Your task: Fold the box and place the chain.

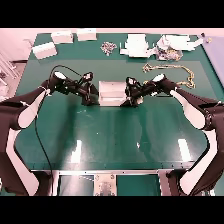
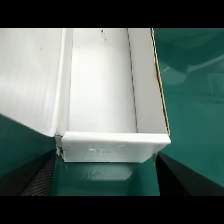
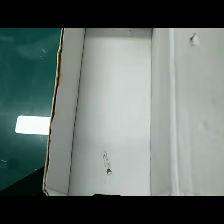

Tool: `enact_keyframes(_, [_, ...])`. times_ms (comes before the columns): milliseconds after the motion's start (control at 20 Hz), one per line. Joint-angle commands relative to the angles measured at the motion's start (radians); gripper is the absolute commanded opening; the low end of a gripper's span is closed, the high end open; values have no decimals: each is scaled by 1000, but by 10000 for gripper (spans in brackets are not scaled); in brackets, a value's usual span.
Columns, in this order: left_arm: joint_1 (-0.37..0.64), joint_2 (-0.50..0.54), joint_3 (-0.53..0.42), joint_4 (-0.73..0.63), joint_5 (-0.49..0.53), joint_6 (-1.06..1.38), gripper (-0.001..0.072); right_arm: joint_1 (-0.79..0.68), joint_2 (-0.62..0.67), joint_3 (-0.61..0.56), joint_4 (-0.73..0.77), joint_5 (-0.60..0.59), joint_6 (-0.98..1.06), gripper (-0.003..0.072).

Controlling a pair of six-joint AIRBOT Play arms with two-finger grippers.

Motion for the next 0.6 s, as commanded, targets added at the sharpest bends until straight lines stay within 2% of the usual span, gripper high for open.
enact_keyframes(0, [-3,-7,-9,-29,10,15,720,0,0,0,0,0,0,507])
enact_keyframes(550, [-46,-34,-9,-65,37,32,720,0,0,0,0,0,0,507])
